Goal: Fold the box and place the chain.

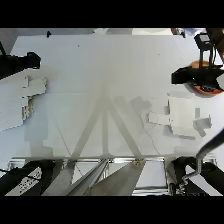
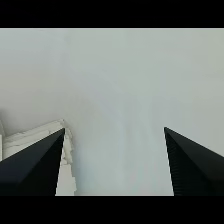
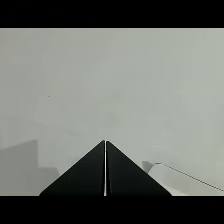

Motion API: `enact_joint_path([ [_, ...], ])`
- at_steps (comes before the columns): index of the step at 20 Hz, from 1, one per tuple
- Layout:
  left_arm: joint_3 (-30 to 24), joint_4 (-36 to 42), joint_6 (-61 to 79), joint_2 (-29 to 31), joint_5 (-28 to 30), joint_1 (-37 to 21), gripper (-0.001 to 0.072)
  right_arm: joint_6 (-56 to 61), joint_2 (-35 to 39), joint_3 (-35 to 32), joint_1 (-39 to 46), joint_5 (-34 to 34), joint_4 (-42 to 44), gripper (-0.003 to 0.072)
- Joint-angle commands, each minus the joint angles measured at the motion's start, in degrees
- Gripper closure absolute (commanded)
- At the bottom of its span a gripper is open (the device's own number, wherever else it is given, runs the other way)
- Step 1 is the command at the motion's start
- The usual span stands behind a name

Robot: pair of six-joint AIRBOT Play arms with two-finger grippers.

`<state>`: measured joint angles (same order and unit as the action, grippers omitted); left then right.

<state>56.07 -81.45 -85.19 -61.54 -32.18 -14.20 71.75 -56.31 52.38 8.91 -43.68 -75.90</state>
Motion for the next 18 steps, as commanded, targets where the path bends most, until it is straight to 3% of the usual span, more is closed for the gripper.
enact_joint_path([
  [1,0.04,-0.02,0.00,-0.04,0.00,0.00,0.0012,0.02,0.00,0.07,0.02,0.02,0.02,0.0675],
  [7,0.04,-0.02,0.00,-0.04,0.00,0.00,0.0012,0.02,0.07,0.07,0.02,-0.13,0.28,0.0675],
  [11,0.04,-0.02,0.00,-0.04,0.00,0.00,0.0012,-0.02,1.75,2.16,0.02,-6.69,-0.44,0.0659],
  [13,0.04,-0.02,0.02,-0.04,0.00,0.00,0.0012,0.00,3.80,5.25,0.04,-8.28,-3.17,0.0459],
  [16,0.04,-0.02,0.02,-0.04,0.00,0.00,0.0012,1.31,7.15,10.08,0.04,-10.19,-12.92,0.0438],
  [18,0.04,-0.02,0.02,-0.04,0.00,0.00,0.0012,4.92,7.98,12.85,0.04,-15.58,-23.41,0.0387],
])
